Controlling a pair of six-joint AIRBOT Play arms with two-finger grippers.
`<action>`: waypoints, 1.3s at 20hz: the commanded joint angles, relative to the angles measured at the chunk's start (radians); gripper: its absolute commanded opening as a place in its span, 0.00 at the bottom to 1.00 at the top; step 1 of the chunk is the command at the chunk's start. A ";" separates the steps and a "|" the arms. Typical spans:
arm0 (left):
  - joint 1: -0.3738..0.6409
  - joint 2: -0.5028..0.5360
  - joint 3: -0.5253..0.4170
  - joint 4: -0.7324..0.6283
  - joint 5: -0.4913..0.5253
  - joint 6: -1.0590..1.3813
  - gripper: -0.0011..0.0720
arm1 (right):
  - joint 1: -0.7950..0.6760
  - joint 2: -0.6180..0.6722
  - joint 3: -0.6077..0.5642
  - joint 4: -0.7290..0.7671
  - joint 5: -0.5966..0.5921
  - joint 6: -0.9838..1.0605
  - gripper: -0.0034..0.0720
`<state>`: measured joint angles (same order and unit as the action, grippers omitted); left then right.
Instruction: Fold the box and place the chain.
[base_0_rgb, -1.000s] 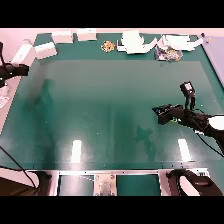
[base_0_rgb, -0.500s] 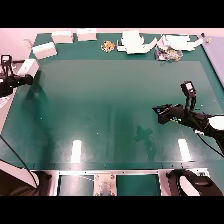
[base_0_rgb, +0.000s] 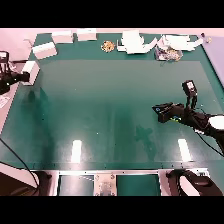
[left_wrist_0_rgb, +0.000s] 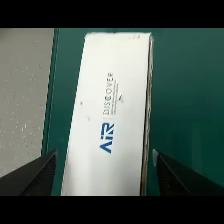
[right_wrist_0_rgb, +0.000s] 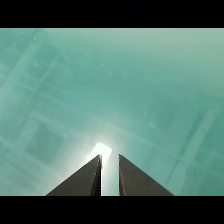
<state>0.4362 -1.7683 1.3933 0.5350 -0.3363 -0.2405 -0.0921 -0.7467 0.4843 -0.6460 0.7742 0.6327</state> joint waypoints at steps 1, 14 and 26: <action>0.000 0.095 0.001 0.032 -0.127 -0.008 1.00 | 0.001 0.011 0.012 0.023 0.001 0.000 0.25; -0.248 0.732 -0.353 -0.201 -0.367 -0.002 0.03 | 0.001 0.411 -0.005 0.006 -0.080 0.038 0.05; -1.064 1.176 -1.040 -0.283 0.531 0.064 0.03 | 0.001 0.848 -0.350 -0.216 -0.249 0.090 0.05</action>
<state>-0.4408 -0.6392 0.4656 0.2596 -0.0685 -0.1810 -0.0921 -0.0097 0.2241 -0.8120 0.5507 0.7197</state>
